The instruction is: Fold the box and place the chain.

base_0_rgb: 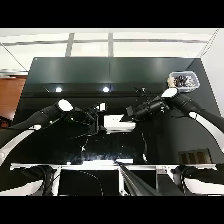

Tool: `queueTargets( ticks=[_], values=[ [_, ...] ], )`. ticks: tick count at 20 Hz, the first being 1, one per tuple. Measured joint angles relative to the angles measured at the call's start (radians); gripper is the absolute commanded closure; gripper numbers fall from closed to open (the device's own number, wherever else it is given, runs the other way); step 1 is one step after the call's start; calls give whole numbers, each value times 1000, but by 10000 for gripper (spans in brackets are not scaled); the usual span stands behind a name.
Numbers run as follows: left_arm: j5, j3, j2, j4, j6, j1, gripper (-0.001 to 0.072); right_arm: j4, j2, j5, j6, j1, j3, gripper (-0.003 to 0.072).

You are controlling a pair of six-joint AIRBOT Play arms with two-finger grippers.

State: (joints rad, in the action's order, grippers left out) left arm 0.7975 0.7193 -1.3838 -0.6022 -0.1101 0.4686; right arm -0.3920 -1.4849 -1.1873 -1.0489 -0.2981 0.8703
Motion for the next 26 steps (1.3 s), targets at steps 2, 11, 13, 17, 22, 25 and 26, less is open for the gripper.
queueTargets(
  ticks=[2,11,13,17,22,25,26],
  values=[
    [0,0,0,0,0,0,362,-2,-17,11,0,-2,0,677],
    [0,0,0,0,1,0,361,-53,-23,35,2,-3,0,676],
    [0,0,0,1,3,0,360,-86,10,25,13,16,0,676],
    [-1,0,1,1,3,0,360,-86,155,-39,21,98,0,676],
    [0,5,49,-24,19,-3,2,-84,362,-89,23,263,1,676],
    [34,24,95,-101,113,-4,2,-85,424,-111,24,340,1,675],
    [64,32,111,-142,147,-5,2,-86,435,-114,24,355,1,675]
  ],
)
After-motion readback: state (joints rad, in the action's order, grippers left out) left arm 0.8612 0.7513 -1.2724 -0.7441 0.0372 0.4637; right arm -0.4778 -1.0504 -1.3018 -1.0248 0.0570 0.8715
